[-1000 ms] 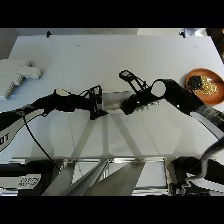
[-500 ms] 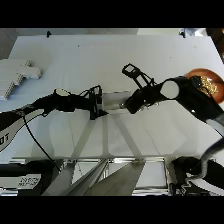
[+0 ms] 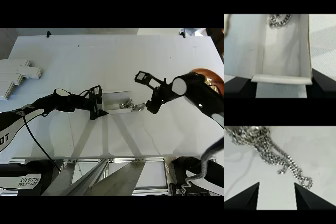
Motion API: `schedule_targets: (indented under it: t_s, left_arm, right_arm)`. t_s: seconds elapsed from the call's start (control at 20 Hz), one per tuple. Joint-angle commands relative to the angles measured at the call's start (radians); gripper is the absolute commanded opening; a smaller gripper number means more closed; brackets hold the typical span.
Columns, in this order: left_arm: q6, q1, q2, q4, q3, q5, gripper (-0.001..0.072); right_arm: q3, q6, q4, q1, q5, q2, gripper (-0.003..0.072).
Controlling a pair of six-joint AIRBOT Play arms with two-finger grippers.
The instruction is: Fold the box and place the chain.
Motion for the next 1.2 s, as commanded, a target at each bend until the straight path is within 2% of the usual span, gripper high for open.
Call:
schedule_targets:
  t_s: [0.0,0.2,0.4,0.5,0.6,0.65,0.75,0.95,1.15]
  left_arm:
    - [0.0,0.001,0.0,0.0,0.0,0.0,0.0374]
    - [0.0,0.001,0.0,0.0,0.0,0.0,0.0374]
    - [0.0,0.001,0.0,0.0,0.0,0.0,0.0374]
    - [0.0,0.001,0.0,0.0,0.0,0.0,0.0374]
    - [0.0,0.001,0.0,0.0,0.0,0.0,0.0374]
    - [0.0,0.001,0.0,0.0,0.0,0.0,0.0374]
    - [0.0,0.001,0.0,0.0,0.0,0.0,0.0374]
    - [0.0,0.001,0.0,0.0,0.0,0.0,0.0374]
    - [0.0,0.001,0.0,0.0,0.0,0.0,0.0374]
  right_arm:
    - [-0.006,-0.139,-0.016,-0.017,-0.039,-0.115,0.0485]
    - [-0.006,-0.139,-0.016,0.002,-0.1,-0.208,0.0484]
    - [-0.006,-0.138,-0.015,0.002,-0.19,-0.237,0.0473]
    - [-0.006,-0.138,-0.014,0.002,-0.19,-0.24,0.0391]
    - [-0.006,-0.138,-0.014,0.002,-0.19,-0.246,0.039]
    - [-0.006,-0.137,-0.013,0.002,-0.19,-0.253,0.0325]
    - [-0.006,-0.131,0.0,0.002,-0.183,-0.257,0.0018]
    - [-0.005,-0.09,0.015,0.002,-0.143,-0.232,0.0012]
    - [-0.005,-0.042,0.063,0.002,-0.14,-0.14,0.0012]
